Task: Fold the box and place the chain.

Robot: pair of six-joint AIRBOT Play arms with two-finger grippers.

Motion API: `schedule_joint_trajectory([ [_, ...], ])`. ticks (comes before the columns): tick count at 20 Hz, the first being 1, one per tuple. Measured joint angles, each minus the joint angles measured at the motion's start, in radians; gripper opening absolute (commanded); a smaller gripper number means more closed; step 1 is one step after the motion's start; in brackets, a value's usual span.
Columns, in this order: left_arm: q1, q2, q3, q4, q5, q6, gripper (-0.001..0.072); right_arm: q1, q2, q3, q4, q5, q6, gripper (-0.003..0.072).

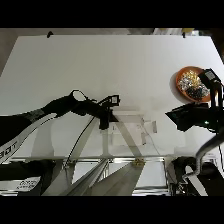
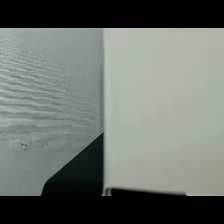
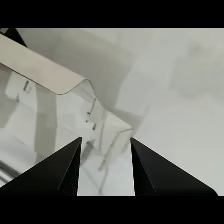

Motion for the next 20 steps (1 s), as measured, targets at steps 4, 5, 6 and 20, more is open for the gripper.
schedule_joint_trajectory([
  [4, 0.000, -0.010, 0.000, -0.003, 0.026, 0.036, 0.0006, 0.000, 0.000, 0.000, -0.055, 0.002, -0.001, 0.0337],
  [5, 0.000, -0.011, 0.000, -0.003, 0.029, 0.041, 0.0006, 0.000, 0.000, 0.000, -0.063, 0.002, -0.001, 0.0337],
  [6, 0.000, -0.012, 0.000, -0.004, 0.031, 0.044, 0.0006, 0.000, 0.000, 0.000, -0.069, 0.002, -0.001, 0.0337],
  [20, 0.000, -0.013, 0.000, -0.004, 0.043, 0.053, 0.0011, 0.000, 0.000, -0.003, -0.082, 0.011, -0.047, 0.0193],
])
